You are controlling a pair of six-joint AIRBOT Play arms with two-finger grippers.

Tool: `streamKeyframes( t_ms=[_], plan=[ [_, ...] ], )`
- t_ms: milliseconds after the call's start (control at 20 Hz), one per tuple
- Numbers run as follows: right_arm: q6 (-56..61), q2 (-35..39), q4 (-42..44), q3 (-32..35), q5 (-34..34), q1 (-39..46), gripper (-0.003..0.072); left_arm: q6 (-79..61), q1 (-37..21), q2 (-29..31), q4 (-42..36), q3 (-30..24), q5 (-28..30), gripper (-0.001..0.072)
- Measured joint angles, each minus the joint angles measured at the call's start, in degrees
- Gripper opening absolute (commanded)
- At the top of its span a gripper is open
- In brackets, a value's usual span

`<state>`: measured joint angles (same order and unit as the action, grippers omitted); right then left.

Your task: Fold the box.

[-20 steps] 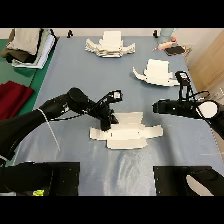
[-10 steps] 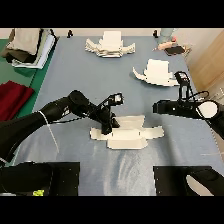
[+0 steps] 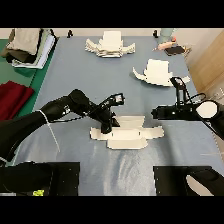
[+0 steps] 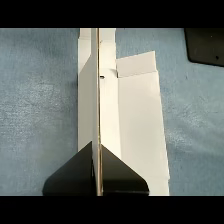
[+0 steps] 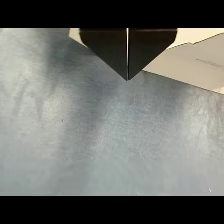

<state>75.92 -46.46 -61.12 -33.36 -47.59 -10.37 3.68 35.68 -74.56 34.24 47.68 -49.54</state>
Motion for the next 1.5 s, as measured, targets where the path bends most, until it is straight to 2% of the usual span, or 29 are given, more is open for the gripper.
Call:
streamKeyframes(
  t_ms=[500, 1150, 1300, 1500],
  plan=[
    [0.1, 0.0, 0.0, 0.0, -1.4, 0.0, 0.0002, 1.5, 0.0, 0.0, 4.2, 3.3, -1.2, 0.0018],
    [-0.3, 0.0, 0.0, 0.0, -1.8, 0.0, 0.0002, 2.8, 0.0, 0.1, 1.9, 0.9, -2.1, 0.0018],
    [-0.3, 0.3, 1.3, 0.0, -5.1, 0.0, 0.0002, 3.0, 0.0, 0.1, 1.9, 0.9, -2.1, 0.0018],
    [1.8, 1.9, 2.3, 0.0, -13.2, -0.3, 0.0002, 3.0, 0.0, 0.1, 1.9, 0.8, -2.1, 0.0018]
  ],
)
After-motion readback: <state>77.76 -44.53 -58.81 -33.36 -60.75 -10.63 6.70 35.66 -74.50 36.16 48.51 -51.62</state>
